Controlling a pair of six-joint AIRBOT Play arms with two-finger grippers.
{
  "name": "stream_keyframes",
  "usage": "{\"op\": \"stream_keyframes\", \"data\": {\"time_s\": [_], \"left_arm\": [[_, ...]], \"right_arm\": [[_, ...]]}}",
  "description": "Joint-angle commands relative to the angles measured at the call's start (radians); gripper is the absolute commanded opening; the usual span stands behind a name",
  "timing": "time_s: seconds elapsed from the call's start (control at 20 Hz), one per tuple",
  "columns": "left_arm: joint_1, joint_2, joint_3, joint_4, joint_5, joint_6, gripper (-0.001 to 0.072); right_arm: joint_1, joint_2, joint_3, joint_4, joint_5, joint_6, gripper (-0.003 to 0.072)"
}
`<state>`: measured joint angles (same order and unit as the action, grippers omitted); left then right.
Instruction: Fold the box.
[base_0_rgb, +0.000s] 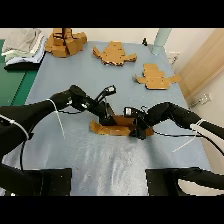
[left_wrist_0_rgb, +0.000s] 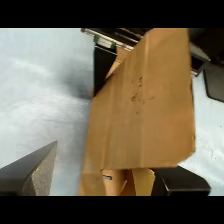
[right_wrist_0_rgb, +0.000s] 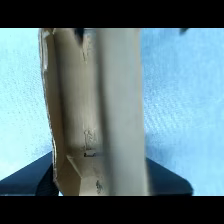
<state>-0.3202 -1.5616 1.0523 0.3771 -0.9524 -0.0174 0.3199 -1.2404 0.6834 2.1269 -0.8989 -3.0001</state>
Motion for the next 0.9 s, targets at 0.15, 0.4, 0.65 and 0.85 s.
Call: {"op": "stream_keyframes", "data": {"time_s": [0.15, 0.4, 0.65, 0.85], "left_arm": [[0.117, 0.138, 0.0, 0.185, -0.111, -0.229, 0.0673], [0.147, 0.235, 0.0, 0.361, -0.291, -0.425, 0.0013], [0.145, 0.271, 0.0, 0.356, -0.335, -0.622, 0.0012], [0.117, 0.271, -0.018, 0.347, -0.365, -0.692, 0.001]], "right_arm": [[0.0, -0.001, 0.001, 0.0, 0.0, 0.0, 0.0445], [0.0, -0.001, 0.001, 0.0, 0.0, 0.0, 0.0445], [-0.001, -0.001, 0.001, 0.0, 0.0, 0.0, 0.0445], [0.0, -0.001, 0.001, 0.002, 0.029, 0.0, 0.0445]]}}
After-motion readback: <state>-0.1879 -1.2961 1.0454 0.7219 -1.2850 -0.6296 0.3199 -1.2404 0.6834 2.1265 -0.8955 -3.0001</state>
